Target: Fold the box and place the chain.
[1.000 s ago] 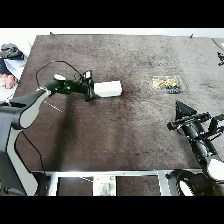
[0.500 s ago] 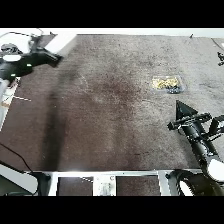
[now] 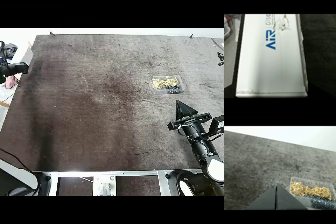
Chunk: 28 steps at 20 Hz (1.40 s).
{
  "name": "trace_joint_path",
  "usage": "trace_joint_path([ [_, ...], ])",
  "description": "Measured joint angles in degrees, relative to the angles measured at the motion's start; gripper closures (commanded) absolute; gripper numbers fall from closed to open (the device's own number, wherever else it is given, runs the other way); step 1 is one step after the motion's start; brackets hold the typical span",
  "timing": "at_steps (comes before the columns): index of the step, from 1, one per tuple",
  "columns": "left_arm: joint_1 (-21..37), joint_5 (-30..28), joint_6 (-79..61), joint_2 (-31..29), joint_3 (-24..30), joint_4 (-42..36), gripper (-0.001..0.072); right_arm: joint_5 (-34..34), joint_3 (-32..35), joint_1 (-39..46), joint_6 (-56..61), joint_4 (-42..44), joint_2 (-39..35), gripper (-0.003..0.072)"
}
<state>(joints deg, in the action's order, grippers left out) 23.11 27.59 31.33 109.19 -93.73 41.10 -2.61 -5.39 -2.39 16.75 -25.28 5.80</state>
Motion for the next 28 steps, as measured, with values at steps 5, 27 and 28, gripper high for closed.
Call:
trace_joint_path([
  [5,0.8,0.4,2.1,6.1,-4.7,2.0,0.0699,0.2,0.0,0.0,0.0,0.0,0.0,0.0704],
  [27,0.6,2.2,2.4,8.3,-8.2,3.7,-0.0005,0.4,0.0,0.0,0.0,0.0,0.0,0.0704],
  [28,0.6,2.8,3.0,6.9,-8.4,3.7,-0.0005,0.3,0.0,0.0,0.0,0.0,0.0,0.0704],
])
